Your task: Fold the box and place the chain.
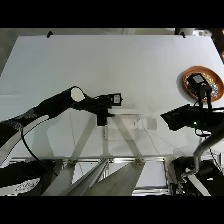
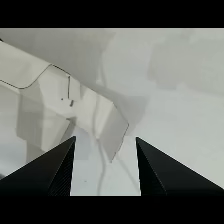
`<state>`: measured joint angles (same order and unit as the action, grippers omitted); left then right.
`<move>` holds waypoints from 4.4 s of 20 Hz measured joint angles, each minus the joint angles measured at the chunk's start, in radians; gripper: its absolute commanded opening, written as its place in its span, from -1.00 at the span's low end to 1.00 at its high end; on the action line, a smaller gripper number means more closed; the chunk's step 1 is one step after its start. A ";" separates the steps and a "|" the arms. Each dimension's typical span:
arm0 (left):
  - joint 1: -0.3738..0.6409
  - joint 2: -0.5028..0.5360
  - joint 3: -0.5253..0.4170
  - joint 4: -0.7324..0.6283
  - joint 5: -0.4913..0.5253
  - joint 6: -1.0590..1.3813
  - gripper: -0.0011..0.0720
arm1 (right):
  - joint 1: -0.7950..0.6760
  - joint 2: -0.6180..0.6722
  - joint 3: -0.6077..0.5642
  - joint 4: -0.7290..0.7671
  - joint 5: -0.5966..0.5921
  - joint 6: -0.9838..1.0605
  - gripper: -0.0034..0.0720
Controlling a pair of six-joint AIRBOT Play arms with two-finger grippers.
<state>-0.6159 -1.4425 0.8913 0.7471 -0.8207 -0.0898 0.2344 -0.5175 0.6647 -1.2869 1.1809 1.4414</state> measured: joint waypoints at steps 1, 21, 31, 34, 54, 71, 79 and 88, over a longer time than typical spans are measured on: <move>-0.002 -0.002 0.000 0.002 0.013 -0.001 -0.97 | 0.000 0.000 0.000 0.000 0.000 0.000 0.20; -0.006 -0.070 0.000 -0.216 0.053 0.071 -0.97 | 0.000 0.000 0.000 -0.001 -0.023 -0.002 0.19; -0.006 -0.089 0.000 -0.166 0.034 0.088 -0.96 | 0.000 0.000 0.000 -0.001 -0.059 -0.002 0.19; -0.006 -0.089 0.000 -0.156 0.032 0.089 -0.96 | 0.000 0.000 0.000 -0.001 -0.063 -0.002 0.19; -0.006 -0.127 0.001 -0.223 0.015 0.244 -0.95 | 0.000 0.000 0.000 -0.001 -0.067 -0.002 0.18; -0.006 -0.130 0.000 -0.216 0.026 0.206 -0.96 | 0.000 0.000 0.000 -0.001 -0.067 -0.002 0.18; -0.006 -0.130 0.000 -0.216 0.039 0.192 -0.96 | 0.000 0.000 0.000 0.000 -0.067 -0.002 0.18; -0.007 -0.131 0.000 -0.216 0.043 0.191 -0.96 | 0.000 0.000 0.000 -0.001 -0.067 -0.002 0.18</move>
<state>-0.6228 -1.5734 0.8913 0.5316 -0.7780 0.1009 0.2344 -0.5175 0.6647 -1.2877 1.1137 1.4395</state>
